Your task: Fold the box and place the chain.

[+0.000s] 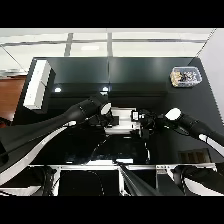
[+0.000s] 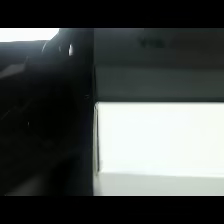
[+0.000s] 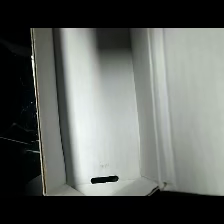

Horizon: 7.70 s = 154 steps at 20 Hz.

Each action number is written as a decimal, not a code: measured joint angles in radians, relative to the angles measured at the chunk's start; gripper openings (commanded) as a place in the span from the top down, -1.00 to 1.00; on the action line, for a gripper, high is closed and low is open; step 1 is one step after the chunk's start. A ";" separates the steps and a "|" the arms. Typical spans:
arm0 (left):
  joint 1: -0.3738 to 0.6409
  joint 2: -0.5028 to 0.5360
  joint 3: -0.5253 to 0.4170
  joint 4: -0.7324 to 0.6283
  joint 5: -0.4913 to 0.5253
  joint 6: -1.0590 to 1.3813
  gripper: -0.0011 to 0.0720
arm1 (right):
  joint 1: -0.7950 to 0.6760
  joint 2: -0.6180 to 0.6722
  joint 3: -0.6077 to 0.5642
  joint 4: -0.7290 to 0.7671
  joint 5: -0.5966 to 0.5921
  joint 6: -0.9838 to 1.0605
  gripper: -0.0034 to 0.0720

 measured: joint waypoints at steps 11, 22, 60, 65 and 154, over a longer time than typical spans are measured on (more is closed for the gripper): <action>0.003 0.000 0.000 0.005 0.002 -0.024 0.89 | 0.000 0.000 0.000 0.000 0.000 -0.001 -0.21; 0.003 0.000 0.000 0.008 0.003 -0.025 0.89 | 0.000 0.050 0.000 -0.102 0.031 0.108 -0.92; 0.003 0.000 0.000 0.005 0.005 -0.018 0.89 | 0.036 0.079 0.000 0.070 0.029 0.200 0.53; 0.003 0.000 0.000 -0.002 0.001 -0.017 0.89 | 0.036 0.079 0.000 0.068 0.038 0.236 0.40; 0.003 0.000 0.000 0.006 0.010 -0.018 0.89 | 0.306 -0.132 0.457 -0.842 0.368 2.316 0.27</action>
